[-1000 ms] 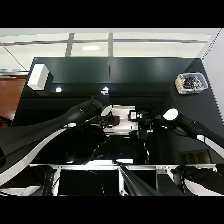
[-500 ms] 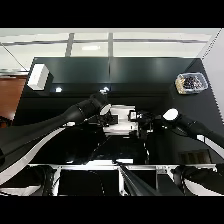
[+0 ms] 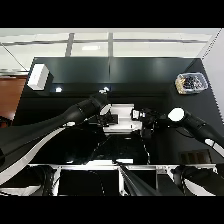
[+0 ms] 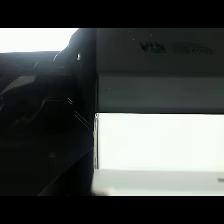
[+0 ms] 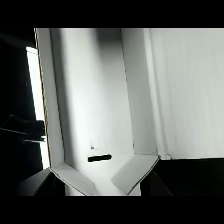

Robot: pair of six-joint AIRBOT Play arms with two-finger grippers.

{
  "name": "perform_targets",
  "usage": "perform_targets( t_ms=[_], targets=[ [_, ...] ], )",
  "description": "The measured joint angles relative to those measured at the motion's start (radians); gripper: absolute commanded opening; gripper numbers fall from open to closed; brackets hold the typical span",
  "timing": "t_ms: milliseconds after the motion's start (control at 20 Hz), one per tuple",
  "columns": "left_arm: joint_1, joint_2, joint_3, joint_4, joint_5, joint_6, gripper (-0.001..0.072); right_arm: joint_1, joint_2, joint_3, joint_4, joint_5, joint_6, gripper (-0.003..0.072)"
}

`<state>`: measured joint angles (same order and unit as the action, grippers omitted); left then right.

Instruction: Fold the box and place the chain.

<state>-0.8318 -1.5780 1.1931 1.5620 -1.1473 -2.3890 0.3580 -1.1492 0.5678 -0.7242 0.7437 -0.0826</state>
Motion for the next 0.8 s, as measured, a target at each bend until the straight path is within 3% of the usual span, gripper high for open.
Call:
perform_targets(
  t_ms=[100, 150, 200, 250, 450, 800],
  targets=[
    [0.0, 0.0, 0.0, 0.0, 0.0, 0.0, 0.0028, 0.0, 0.014, 0.001, -0.021, 0.021, 0.009, 0.043],
    [0.0, 0.0, 0.0, 0.0, 0.0, 0.001, 0.0028, 0.0, 0.018, 0.001, -0.025, 0.023, 0.013, 0.0426],
    [0.0, 0.0, 0.0, 0.0, -0.001, 0.001, 0.0028, 0.0, 0.02, 0.001, -0.031, 0.026, 0.016, 0.0234],
    [0.0, 0.0, 0.0, 0.0, -0.001, 0.002, 0.0028, 0.001, 0.023, 0.001, -0.034, 0.029, 0.017, 0.0125],
    [0.0, 0.0, 0.0, 0.0, -0.006, 0.003, 0.0028, 0.005, 0.02, 0.001, -0.003, 0.035, 0.021, 0.0129],
    [0.001, 0.0, 0.0, 0.003, -0.016, 0.004, 0.0028, 0.043, -0.043, -0.001, 0.199, -0.015, 0.044, 0.0129]
  ],
)
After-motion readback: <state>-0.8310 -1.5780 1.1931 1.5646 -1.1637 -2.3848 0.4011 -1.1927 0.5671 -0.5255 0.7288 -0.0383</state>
